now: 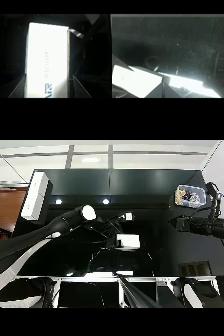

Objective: Fold the box and place the chain.

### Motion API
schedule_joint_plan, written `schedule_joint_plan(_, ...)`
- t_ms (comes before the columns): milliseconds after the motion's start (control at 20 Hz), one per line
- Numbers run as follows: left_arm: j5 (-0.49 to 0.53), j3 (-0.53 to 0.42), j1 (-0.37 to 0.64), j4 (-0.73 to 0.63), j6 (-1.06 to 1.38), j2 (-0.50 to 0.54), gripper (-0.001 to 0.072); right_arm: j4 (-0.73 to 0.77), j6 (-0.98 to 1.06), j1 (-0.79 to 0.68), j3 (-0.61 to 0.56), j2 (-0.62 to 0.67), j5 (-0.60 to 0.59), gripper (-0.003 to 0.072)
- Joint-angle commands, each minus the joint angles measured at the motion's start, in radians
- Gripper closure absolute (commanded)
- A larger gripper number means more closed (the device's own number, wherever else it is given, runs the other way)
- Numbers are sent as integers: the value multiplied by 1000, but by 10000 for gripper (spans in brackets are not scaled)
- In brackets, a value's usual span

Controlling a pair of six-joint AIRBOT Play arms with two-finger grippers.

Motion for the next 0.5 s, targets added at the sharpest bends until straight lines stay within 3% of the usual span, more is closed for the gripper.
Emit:
schedule_joint_plan(0, 41, 1, -53, 106, -1, -1, -2, -12, 0, -1, 0, 0, -4, 673)
schedule_joint_plan(250, 151, 1, -114, 132, -1, -5, -2, -27, 0, -1, 0, 0, -4, 673)
schedule_joint_plan(450, 157, 0, -134, 130, -2, -41, 0, -35, 0, -1, 0, 0, -5, 673)
